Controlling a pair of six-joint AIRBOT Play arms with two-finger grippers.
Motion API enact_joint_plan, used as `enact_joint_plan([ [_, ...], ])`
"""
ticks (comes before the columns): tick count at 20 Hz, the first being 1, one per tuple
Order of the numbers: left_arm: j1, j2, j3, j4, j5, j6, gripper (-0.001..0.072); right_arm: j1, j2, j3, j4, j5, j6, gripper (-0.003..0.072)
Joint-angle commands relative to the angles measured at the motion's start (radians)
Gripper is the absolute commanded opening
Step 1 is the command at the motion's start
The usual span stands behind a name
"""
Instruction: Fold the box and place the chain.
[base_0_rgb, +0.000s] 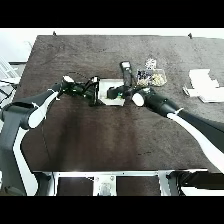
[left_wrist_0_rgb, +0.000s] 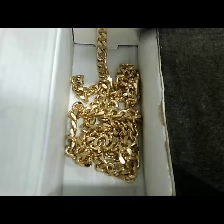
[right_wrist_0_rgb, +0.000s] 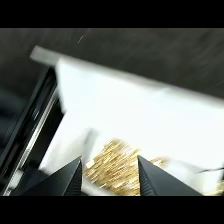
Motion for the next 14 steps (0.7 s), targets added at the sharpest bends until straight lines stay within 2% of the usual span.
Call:
enact_joint_plan([
  [1, 0.0, 0.0, 0.0, 0.0, 0.0, 0.0, 0.0339, -0.108, 0.062, -0.004, -0.053, 0.08, -0.008, 0.0414],
  [3, 0.0, 0.0, 0.0, 0.0, 0.0, 0.0, 0.0339, -0.221, 0.053, -0.01, -0.056, 0.122, -0.008, 0.0542],
  [5, 0.0, 0.0, 0.0, 0.0, 0.0, 0.0, 0.0339, -0.331, 0.005, -0.011, -0.026, 0.115, -0.019, 0.0543],
  [6, 0.0, 0.0, 0.0, 0.0, 0.0, 0.0, 0.0339, -0.375, -0.032, -0.004, 0.042, 0.114, -0.089, 0.0547],
  [9, 0.0, 0.0, 0.0, 0.0, 0.0, 0.0, 0.0339, -0.438, -0.164, 0.059, 0.352, 0.114, -0.415, 0.0548],
  [11, 0.0, 0.0, 0.0, 0.0, 0.0, 0.0, 0.0339, -0.444, -0.245, 0.122, 0.499, 0.123, -0.566, 0.0547],
  [14, 0.0, 0.0, 0.0, 0.0, 0.0, 0.0, 0.0339, -0.444, -0.343, 0.214, 0.557, 0.145, -0.63, 0.0545],
])
